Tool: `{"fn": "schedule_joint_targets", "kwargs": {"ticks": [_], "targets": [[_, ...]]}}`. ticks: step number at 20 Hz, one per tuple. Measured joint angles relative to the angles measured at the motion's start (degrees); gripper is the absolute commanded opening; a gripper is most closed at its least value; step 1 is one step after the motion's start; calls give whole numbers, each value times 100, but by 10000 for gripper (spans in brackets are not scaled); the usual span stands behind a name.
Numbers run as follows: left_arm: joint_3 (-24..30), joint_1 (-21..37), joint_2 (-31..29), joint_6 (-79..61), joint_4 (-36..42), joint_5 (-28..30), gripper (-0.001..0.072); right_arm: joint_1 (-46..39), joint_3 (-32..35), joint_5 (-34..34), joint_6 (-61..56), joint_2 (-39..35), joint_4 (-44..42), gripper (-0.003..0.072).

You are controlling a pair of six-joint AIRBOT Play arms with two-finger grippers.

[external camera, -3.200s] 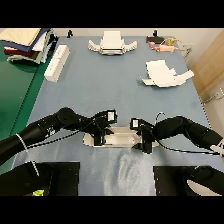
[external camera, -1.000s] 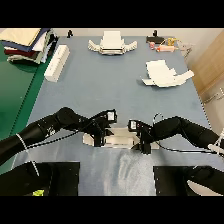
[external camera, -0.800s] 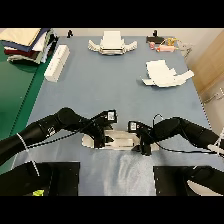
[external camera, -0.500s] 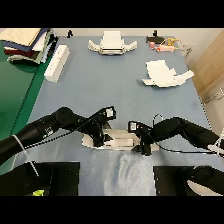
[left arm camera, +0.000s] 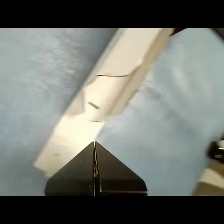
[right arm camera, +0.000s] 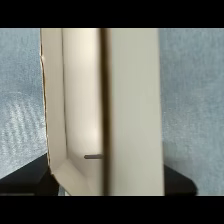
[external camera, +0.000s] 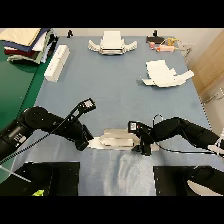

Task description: Fold the box.

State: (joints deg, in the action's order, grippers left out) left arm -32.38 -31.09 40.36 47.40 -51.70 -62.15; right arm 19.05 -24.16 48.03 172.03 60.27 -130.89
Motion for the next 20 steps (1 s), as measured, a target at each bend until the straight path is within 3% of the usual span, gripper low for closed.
{"fn": "schedule_joint_targets", "kwargs": {"ticks": [2, 6, 11, 14, 20], "targets": [[-13, -181, 114, 299, 603, -15, 13, 0, 0, -2, 0, 0, 0, 443], [-208, -450, 852, 546, 1552, 481, 13, 0, 0, -4, 0, 0, 0, 443], [-586, -540, 1718, 850, 2055, 1309, 14, 0, 0, -7, -4, 0, 0, 443], [-675, -553, 2083, 1329, 1919, 1644, 13, 0, 0, -9, -2, 0, 0, 443], [-719, -564, 2411, 2542, 706, 1945, 13, 0, 0, -9, -26, 0, -4, 443]]}}
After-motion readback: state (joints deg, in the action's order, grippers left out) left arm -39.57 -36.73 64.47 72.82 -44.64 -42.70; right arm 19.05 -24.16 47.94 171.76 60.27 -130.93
